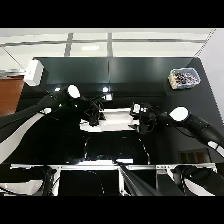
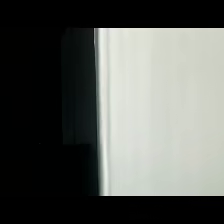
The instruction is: Fold the box and place the chain.
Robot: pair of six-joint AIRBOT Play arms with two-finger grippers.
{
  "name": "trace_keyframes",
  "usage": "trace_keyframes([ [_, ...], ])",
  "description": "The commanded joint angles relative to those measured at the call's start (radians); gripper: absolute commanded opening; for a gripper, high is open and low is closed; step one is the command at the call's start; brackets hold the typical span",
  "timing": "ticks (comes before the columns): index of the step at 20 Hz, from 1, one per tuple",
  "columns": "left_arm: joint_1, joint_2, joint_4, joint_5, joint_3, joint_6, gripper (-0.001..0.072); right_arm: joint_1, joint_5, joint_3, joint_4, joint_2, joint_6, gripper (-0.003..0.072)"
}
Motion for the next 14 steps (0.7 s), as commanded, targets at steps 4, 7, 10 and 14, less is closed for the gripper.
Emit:
trace_keyframes([
  [4, 0.0, 0.0, -0.002, -0.001, 0.0, 0.001, 0.0026, -0.007, 0.115, 0.046, 0.083, -0.101, -0.083, 0.0693],
  [7, 0.0, 0.0, -0.002, -0.001, 0.0, 0.001, 0.0025, -0.006, 0.166, 0.046, 0.001, -0.132, -0.081, 0.0692],
  [10, 0.0, 0.0, -0.002, -0.001, 0.0, 0.001, 0.0026, -0.001, 0.139, 0.046, 0.002, -0.143, -0.082, 0.0692],
  [14, 0.0, 0.0, -0.002, -0.001, 0.0, 0.001, 0.0026, -0.001, 0.13, 0.046, 0.005, -0.175, -0.108, 0.0692],
])
